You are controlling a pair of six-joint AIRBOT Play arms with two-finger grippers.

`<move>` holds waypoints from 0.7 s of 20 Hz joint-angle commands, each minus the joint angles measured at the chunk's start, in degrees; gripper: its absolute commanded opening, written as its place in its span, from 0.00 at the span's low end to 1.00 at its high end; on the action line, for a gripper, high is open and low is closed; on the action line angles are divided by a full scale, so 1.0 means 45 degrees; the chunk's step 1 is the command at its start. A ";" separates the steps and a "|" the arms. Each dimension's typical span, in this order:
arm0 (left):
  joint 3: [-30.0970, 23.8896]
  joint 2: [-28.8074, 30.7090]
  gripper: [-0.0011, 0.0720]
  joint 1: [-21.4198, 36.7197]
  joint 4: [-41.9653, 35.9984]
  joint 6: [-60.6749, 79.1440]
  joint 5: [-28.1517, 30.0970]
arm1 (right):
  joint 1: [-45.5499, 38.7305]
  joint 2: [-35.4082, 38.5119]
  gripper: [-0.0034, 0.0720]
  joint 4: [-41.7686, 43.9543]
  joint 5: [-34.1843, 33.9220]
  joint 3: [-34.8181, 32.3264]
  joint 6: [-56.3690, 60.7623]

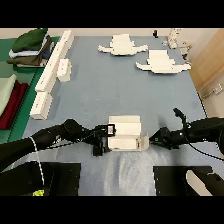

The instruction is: Fold the box.

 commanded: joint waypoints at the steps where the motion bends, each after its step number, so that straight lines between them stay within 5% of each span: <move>1: 0.0005 -0.0005 0.71 0.0010 0.0005 0.0005 0.0005 | 0.0015 0.0126 0.55 0.0413 -0.0015 -0.0005 -0.0160; 9: 0.0005 -0.0005 0.71 0.0010 0.0005 0.0005 0.0005 | 0.3230 0.0107 0.55 0.0325 0.2249 0.0262 0.0646; 14: 0.0005 -0.0005 0.71 0.0010 0.0005 0.0005 0.0005 | 0.5634 -0.0180 0.55 -0.1894 0.3220 0.1768 0.3196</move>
